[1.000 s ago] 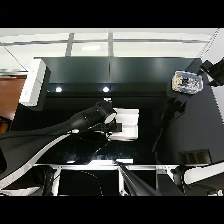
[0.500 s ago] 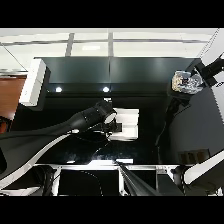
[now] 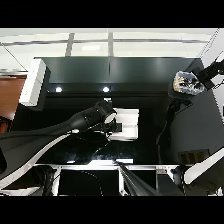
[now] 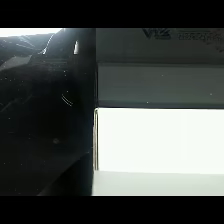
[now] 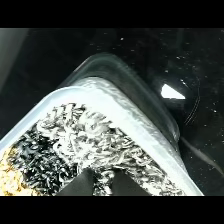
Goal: Fold the box and place the chain.
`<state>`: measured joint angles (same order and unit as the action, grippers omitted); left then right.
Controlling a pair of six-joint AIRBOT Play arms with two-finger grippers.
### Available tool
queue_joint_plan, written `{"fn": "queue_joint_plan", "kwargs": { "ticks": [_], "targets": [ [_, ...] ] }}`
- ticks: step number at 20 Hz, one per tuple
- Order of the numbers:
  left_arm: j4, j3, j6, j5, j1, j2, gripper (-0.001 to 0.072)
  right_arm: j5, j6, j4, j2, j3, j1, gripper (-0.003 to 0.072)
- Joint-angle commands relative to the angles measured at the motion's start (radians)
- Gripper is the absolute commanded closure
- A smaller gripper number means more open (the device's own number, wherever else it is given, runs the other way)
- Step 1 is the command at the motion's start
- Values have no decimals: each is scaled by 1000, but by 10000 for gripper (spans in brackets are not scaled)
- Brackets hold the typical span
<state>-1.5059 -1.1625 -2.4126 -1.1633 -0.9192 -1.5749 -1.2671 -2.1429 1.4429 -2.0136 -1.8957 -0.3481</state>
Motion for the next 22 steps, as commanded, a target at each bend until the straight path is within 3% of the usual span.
{"fn": "queue_joint_plan", "kwargs": {
  "ticks": [1, 8, 14, 18, 22],
  "targets": [
    [0, -1, 0, 0, 1, 0, 679, -15, 111, 11, 30, -1, 0, 677],
    [0, -1, 0, 3, 1, 0, 678, -3, 422, 21, 328, -1, 1, 681],
    [0, -1, 0, 3, 1, 0, 679, 155, 499, -79, 657, -1, -2, 683],
    [0, -1, 0, 3, 1, 0, 679, 175, 545, -223, 797, -22, -2, 683],
    [0, -1, 0, 2, 1, 0, 679, 89, 599, -467, 866, -64, -1, 683]
  ]
}}
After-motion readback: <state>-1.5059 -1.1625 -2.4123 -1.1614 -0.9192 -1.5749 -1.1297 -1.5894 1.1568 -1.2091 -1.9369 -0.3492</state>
